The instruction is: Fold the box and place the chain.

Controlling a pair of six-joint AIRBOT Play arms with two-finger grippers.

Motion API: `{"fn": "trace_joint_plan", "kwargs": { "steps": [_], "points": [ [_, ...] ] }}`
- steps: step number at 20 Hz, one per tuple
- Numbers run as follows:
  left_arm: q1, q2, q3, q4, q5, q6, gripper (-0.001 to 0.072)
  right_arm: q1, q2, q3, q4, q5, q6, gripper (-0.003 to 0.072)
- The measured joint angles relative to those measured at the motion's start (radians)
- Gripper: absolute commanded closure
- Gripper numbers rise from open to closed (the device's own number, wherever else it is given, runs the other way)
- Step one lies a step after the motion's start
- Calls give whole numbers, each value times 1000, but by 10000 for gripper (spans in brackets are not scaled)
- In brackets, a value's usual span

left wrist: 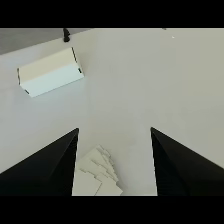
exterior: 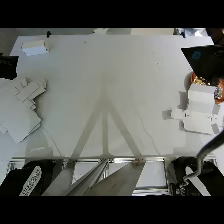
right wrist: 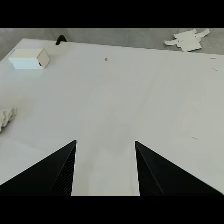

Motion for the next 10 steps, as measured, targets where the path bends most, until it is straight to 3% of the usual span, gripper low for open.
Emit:
{"fn": "trace_joint_plan", "kwargs": {
  "steps": [6, 10],
  "points": [
    [0, 0, 0, 0, 0, 0, 226, 0, 0, 0, -14, 1, -6, 281],
    [0, 0, 0, 0, 0, 0, 226, 0, 0, 0, -180, 3, -20, 281]
  ]
}}
